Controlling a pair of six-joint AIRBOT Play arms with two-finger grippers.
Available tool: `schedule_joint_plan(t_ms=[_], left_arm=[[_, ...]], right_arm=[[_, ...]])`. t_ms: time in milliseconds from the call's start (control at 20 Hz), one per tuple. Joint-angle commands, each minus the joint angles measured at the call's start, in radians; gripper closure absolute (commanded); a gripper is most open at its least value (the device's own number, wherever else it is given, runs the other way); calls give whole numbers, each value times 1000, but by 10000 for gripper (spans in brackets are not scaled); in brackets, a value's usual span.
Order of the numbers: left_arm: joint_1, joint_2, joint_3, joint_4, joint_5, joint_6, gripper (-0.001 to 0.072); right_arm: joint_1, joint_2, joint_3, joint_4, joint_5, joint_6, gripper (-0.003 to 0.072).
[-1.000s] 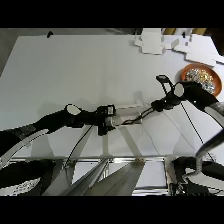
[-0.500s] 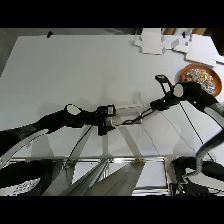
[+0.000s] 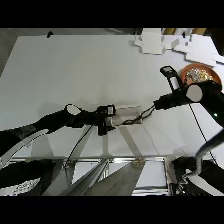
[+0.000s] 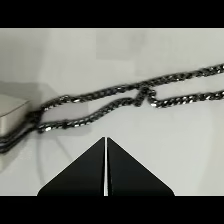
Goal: Fold the box and place the chain.
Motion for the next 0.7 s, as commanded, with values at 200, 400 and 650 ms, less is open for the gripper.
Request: schedule_joint_plan(t_ms=[200, 400, 650], left_arm=[[-1, 0, 0, 0, -7, 0, 539], [-1, 0, 0, 0, -8, 0, 539], [0, 0, 0, 0, -7, 0, 539]], right_arm=[[155, 224, 1, 177, 24, -13, 670], [130, 164, 1, -74, 26, 132, 450], [-2, -41, 1, -96, 25, 119, 368]])
